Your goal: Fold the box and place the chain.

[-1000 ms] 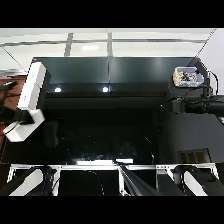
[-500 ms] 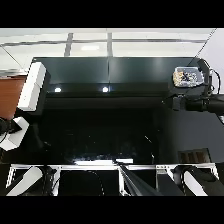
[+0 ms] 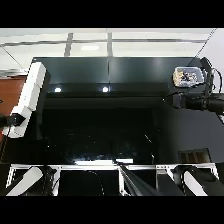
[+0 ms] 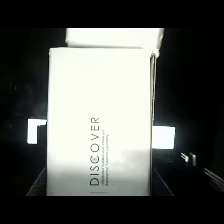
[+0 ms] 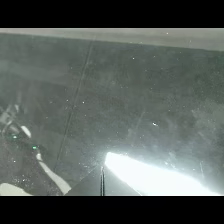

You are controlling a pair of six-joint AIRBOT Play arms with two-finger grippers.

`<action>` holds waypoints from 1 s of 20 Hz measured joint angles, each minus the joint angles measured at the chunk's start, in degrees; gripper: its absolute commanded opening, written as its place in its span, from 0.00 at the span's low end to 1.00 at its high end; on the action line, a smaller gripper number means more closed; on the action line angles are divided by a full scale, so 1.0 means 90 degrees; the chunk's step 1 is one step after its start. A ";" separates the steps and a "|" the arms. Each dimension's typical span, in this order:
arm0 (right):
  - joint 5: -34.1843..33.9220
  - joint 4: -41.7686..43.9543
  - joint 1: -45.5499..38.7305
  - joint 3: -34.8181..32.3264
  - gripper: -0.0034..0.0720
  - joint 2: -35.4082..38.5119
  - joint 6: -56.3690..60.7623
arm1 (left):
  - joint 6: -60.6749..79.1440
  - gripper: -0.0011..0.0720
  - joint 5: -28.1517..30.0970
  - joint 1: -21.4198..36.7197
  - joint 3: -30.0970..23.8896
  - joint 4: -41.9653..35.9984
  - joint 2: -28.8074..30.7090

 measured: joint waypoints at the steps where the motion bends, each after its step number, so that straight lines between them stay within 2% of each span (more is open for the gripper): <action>1: -0.0002 -0.0002 0.0000 0.0000 0.06 0.0000 0.0017 | 0.0039 0.53 0.0126 -0.0104 -0.0002 -0.0007 -0.0024; 2: -0.0005 -0.0002 0.0000 0.0000 0.06 0.0000 0.0046 | 0.0068 0.53 0.0260 -0.0204 -0.0007 -0.0051 -0.0049; 3: -0.0007 0.0000 0.0000 0.0000 0.06 0.0000 0.0061 | 0.0063 0.58 0.0364 -0.0272 -0.0007 -0.0068 -0.0078; 4: -0.0007 -0.0002 0.0000 0.0000 0.06 0.0000 0.0090 | 0.0036 0.96 0.0488 -0.0328 -0.0007 -0.0073 -0.0114; 5: -0.0005 -0.0002 0.0000 0.0000 0.06 0.0000 0.0100 | -0.0002 0.99 0.0600 -0.0369 -0.0007 -0.0090 -0.0136; 7: -0.0005 -0.0002 0.0000 0.0000 0.06 0.0000 0.0126 | -0.0073 0.99 0.0716 -0.0454 0.0068 -0.0104 -0.0153; 11: -0.0306 0.0000 0.0148 0.0000 0.07 -0.0005 0.0153 | -0.0384 0.98 0.0648 -0.0736 0.0877 -0.0223 -0.0027; 12: -0.0566 0.0000 0.0294 0.0000 0.07 -0.0017 0.0160 | -0.0532 0.84 0.0600 -0.0848 0.1195 -0.0372 0.0024; 13: -0.0882 0.0002 0.0474 0.0000 0.07 -0.0044 0.0160 | -0.0731 0.48 0.0542 -0.0962 0.1491 -0.0578 0.0066; 14: -0.1246 -0.0007 0.0712 0.0000 0.07 -0.0090 0.0160 | -0.0991 0.05 0.0396 -0.1100 0.1785 -0.0833 0.0104; 17: -0.2242 -0.0430 0.1498 0.0000 0.07 -0.0369 0.0158 | -0.1588 0.05 -0.0219 -0.1676 0.2188 -0.1508 0.0318; 20: -0.2781 -0.1481 0.2040 0.0000 0.07 -0.0726 0.0158 | -0.1751 0.05 -0.0355 -0.2543 0.1654 -0.1559 0.0935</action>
